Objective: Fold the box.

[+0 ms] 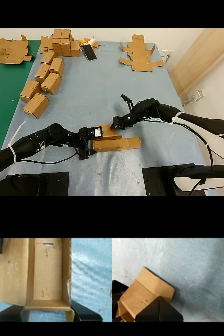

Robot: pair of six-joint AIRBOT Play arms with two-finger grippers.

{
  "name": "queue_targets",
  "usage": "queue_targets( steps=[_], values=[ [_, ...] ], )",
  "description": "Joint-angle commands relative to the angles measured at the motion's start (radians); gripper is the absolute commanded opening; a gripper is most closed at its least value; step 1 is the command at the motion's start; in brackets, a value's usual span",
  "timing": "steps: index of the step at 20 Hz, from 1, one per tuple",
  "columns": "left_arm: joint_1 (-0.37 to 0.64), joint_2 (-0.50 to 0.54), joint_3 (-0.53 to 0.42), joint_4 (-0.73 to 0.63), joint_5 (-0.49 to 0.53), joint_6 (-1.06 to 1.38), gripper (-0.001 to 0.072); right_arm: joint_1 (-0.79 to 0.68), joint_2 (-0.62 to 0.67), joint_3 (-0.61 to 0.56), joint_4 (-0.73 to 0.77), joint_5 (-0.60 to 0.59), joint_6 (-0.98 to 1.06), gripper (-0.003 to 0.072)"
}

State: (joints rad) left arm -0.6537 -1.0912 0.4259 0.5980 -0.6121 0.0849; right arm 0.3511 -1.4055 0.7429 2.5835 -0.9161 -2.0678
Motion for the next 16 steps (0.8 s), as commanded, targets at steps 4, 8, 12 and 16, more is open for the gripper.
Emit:
queue_targets(
  steps=[4, 8, 12, 16],
  values=[
    [0.000, 0.000, 0.001, 0.000, 0.000, 0.000, 0.0472, 0.016, -0.004, -0.043, 0.012, 0.002, -0.002, 0.0001],
    [0.000, 0.000, 0.001, 0.000, 0.000, 0.000, 0.0472, 0.011, 0.011, -0.034, 0.000, 0.003, -0.009, 0.0002],
    [0.000, 0.000, 0.001, 0.000, 0.000, 0.000, 0.0472, -0.097, 0.118, 0.061, -0.168, -0.058, 0.008, 0.0002],
    [0.000, 0.000, 0.001, 0.000, 0.000, 0.000, 0.0472, -0.172, 0.303, 0.108, -0.326, -0.089, 0.031, 0.0002]
  ],
)
